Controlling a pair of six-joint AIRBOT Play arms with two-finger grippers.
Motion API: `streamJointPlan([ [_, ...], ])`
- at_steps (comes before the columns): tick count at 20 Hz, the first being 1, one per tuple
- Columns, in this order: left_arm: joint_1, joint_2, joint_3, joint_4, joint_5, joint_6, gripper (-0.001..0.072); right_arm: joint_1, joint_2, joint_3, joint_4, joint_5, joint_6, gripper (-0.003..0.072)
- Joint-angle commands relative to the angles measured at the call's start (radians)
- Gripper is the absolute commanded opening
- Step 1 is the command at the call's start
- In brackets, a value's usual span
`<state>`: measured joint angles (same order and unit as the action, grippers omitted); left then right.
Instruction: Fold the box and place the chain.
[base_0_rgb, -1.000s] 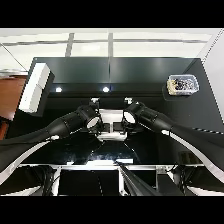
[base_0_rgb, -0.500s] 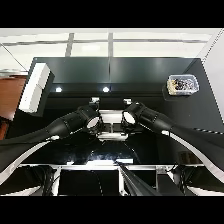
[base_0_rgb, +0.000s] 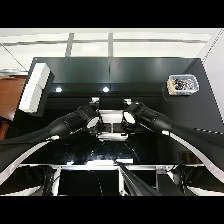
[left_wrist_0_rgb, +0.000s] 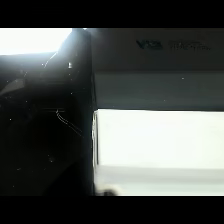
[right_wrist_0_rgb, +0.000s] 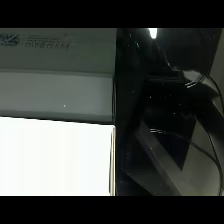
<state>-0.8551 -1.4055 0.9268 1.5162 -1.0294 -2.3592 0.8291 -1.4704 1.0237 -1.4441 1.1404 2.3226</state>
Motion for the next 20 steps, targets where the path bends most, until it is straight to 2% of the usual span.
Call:
streamJointPlan([
  [1,0.000,0.000,0.001,-0.003,-0.001,-0.001,0.0030,0.000,0.001,0.000,-0.004,0.008,0.000,0.0147],
  [2,0.000,0.000,0.001,-0.003,-0.002,-0.001,0.0030,0.000,0.001,0.000,-0.004,0.008,0.000,0.0269],
  [3,0.000,0.000,0.001,-0.003,-0.002,-0.001,0.0030,0.000,0.001,0.001,-0.004,0.008,0.000,0.0330],
  [9,0.000,0.000,0.001,-0.003,-0.005,-0.001,0.0029,-0.001,0.002,0.037,-0.032,0.024,0.000,0.0330],
  [10,0.000,0.000,0.001,-0.003,-0.005,-0.001,0.0030,-0.003,0.002,0.039,-0.040,0.036,0.000,0.0303],
  [12,0.000,0.000,0.001,-0.003,-0.005,-0.001,0.0029,-0.005,0.001,0.039,-0.058,0.058,0.000,0.0303],
  [18,0.000,0.000,0.001,-0.003,-0.005,-0.001,0.0030,-0.004,-0.019,0.039,-0.049,0.048,0.011,0.0299],
  [19,0.000,0.000,0.001,-0.003,-0.005,-0.001,0.0030,-0.004,-0.019,0.039,-0.049,0.047,0.011,0.0180],
  [20,0.000,0.000,0.001,-0.003,-0.005,-0.001,0.0029,-0.004,-0.019,0.039,-0.049,0.047,0.011,0.0170],
])
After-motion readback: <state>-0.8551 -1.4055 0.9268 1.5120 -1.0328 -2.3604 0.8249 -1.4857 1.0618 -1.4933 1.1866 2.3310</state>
